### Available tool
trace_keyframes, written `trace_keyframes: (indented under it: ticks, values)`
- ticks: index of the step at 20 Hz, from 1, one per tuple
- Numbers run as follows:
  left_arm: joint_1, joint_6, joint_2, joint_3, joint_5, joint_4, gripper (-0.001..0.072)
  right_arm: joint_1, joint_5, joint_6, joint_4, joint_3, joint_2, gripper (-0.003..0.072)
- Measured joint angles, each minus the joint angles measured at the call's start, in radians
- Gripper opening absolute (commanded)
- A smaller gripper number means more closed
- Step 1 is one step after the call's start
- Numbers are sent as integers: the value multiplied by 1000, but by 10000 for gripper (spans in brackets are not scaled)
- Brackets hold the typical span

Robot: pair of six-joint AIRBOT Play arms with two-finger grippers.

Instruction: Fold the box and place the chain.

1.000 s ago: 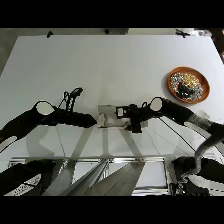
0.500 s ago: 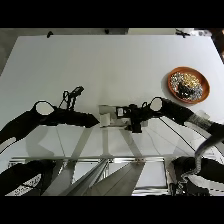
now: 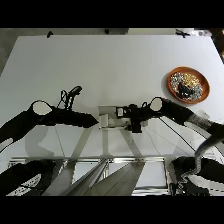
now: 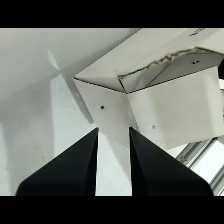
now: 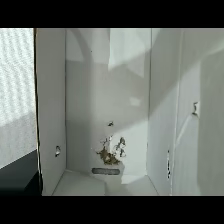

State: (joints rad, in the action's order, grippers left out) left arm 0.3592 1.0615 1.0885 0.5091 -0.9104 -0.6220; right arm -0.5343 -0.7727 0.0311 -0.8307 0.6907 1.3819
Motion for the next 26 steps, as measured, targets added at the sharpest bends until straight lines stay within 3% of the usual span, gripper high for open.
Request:
trace_keyframes:
  ticks: [11, 14, 22, 24, 26]
  values:
    - [-14, 18, -2, 0, -3, 20, 214, 0, 0, 0, 0, 0, 0, 549]
    - [-15, 11, -2, 0, -9, 45, 352, 0, 0, 0, 0, 0, 0, 549]
    - [8, -19, -1, 0, 5, 87, 354, 0, 0, 0, 0, 0, 0, 549]
    - [36, -13, 0, 0, 33, 86, 420, 0, 0, 0, 0, 0, 0, 549]
    - [66, 21, 0, 0, 61, 67, 440, 0, 0, 0, 0, 0, 0, 549]
